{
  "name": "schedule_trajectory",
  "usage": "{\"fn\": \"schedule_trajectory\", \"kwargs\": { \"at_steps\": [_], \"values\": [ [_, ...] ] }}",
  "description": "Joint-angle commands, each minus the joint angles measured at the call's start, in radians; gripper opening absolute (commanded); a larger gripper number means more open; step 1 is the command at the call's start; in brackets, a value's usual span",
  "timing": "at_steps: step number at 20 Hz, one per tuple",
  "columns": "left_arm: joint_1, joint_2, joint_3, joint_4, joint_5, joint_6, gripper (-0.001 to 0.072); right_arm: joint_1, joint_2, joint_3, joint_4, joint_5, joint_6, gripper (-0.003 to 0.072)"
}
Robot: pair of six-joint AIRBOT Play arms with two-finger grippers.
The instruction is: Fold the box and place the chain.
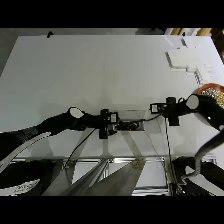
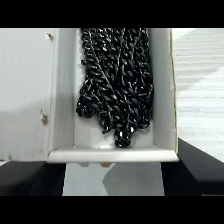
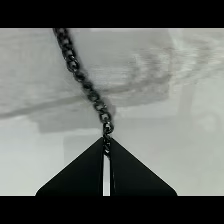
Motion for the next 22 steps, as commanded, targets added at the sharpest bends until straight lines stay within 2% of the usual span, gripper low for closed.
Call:
{"fn": "schedule_trajectory", "kwargs": {
  "at_steps": [1,4,7,9,13,16,20,22],
  "values": [
    [0.0,0.001,0.0,0.0,0.0,0.0,0.0205,0.005,0.157,0.001,0.1,0.109,0.033,0.0017],
    [0.0,0.001,0.0,0.0,0.0,0.0,0.0205,0.068,0.307,0.001,0.306,0.21,0.033,0.0017],
    [0.0,0.001,0.0,0.0,0.0,0.0,0.0205,0.183,0.357,0.001,0.499,0.271,0.033,0.0017],
    [0.0,0.001,0.0,0.0,0.0,0.0,0.0205,0.281,0.354,-0.005,0.573,0.188,0.033,0.0017],
    [0.0,0.001,0.0,0.0,0.0,0.0,0.0205,0.448,0.334,-0.03,0.587,-0.067,0.033,0.0017],
    [0.0,0.001,0.0,0.0,0.0,0.0,0.0205,0.496,0.253,-0.03,0.586,-0.137,0.034,0.0018],
    [0.0,0.001,0.0,0.0,0.0,0.0,0.0205,0.498,0.105,-0.03,0.582,-0.155,0.06,0.0023],
    [0.0,0.001,0.0,0.0,0.0,0.0,0.0205,0.498,0.057,-0.03,0.554,-0.159,0.06,0.0184]
  ]
}}
